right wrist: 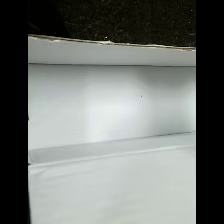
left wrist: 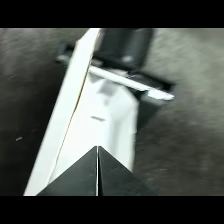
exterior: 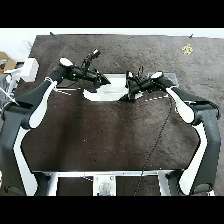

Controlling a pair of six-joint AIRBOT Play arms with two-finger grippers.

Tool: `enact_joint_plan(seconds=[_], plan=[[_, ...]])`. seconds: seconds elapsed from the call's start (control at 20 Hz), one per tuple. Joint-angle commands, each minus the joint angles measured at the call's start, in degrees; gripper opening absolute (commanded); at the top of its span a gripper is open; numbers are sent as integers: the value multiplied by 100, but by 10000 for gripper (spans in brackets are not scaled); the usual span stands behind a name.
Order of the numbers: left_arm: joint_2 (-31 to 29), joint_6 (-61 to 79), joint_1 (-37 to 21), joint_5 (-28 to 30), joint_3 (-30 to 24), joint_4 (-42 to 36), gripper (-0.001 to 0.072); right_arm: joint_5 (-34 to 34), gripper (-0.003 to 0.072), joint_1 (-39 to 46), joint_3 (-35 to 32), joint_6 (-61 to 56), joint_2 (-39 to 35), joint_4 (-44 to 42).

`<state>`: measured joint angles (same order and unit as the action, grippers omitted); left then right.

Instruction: Fold the box and place the chain.

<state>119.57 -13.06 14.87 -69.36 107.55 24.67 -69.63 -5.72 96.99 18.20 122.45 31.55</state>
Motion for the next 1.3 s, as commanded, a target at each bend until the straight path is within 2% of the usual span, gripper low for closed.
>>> enact_joint_plan(seconds=[0.0, 0.35, 0.55, 0.8, 1.25], plan=[[4, -33, 2, 619, 4, 634, 13, -4, 476, -2, -2, 0, 4, -2], [57, -44, 9, 1045, -48, 688, 14, -2, 477, -2, -2, -2, 4, -2], [107, -177, 9, 1019, -59, 994, 14, -2, 476, -2, -2, 0, 4, -2], [293, -258, 9, 682, -61, 1261, 13, -2, 476, -2, -2, 0, 4, -2], [262, -297, 90, 610, 42, 1200, 13, -2, 476, -2, -2, 0, 4, -2]])
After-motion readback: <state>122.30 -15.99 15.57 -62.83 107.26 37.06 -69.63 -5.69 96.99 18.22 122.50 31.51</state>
